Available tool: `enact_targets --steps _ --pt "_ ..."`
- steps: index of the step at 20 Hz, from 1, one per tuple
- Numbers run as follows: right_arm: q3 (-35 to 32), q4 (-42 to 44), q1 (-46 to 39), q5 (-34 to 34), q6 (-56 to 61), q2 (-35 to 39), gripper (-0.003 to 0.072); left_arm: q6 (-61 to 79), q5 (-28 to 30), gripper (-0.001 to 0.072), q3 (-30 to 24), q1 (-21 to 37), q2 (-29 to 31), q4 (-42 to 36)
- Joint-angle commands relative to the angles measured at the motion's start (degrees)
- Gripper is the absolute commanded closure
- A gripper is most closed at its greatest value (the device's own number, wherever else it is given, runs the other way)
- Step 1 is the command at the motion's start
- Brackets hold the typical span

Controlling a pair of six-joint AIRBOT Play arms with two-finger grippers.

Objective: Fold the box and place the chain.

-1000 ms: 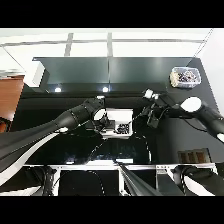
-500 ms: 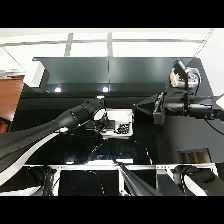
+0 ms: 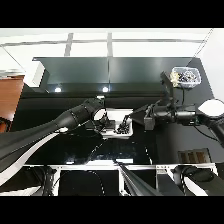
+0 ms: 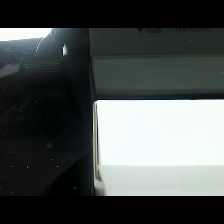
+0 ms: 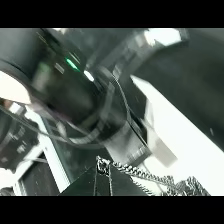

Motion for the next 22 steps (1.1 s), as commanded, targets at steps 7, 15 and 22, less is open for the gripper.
enact_targets --steps 7,15,22 --pt "4.5 -13.8 -15.7 9.3 2.1 -0.6 0.0372 0.0 0.1 0.0679 0.0 0.0 0.0 0.0" --pt "4.4 -28.2 -22.7 5.9 2.8 -0.6 0.0497 0.0 0.7 0.0679 0.0 0.3 0.0 0.0" --pt "4.4 -28.8 -19.1 5.8 2.8 -0.6 0.0496 -1.9 0.9 0.0279 1.1 0.8 2.3 0.2"
